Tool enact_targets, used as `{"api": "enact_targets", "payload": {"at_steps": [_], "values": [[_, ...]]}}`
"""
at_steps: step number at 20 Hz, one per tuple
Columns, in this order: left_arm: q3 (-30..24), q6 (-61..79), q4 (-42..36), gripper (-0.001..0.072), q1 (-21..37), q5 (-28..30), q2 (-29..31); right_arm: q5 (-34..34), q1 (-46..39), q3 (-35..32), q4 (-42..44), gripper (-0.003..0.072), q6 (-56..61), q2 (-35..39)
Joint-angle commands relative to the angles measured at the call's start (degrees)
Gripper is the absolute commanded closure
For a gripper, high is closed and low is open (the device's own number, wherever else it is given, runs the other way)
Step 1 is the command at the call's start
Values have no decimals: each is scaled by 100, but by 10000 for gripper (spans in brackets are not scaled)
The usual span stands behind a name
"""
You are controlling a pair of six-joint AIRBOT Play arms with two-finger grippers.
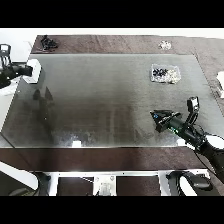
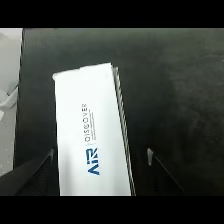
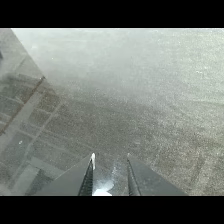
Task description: Fold the box and place the chain.
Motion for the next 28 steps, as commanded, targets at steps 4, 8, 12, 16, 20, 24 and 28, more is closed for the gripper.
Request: {"api": "enact_targets", "payload": {"at_steps": [4,8,12,16,20,24,28], "values": [[2,-1108,798,691,2,-1628,1193,-44,-2,0,11,642,4,-2],[-216,-1244,302,696,-15,-2498,2186,-160,-2,0,149,675,4,15],[-1589,-164,-994,696,-251,-2267,3834,-234,-2,0,153,677,142,258],[-3467,321,-1032,696,-1276,-1228,5386,-505,-2,-2,142,677,332,951],[-5412,627,-1099,696,-2046,-531,6452,-590,-2,-15,-122,677,459,1639],[-7112,1178,-1915,695,-2312,-177,7219,-590,-2,-186,-348,675,472,1917],[-7665,1196,-1976,690,-2312,-284,7364,-575,-2,-444,-348,676,472,1915]]}}
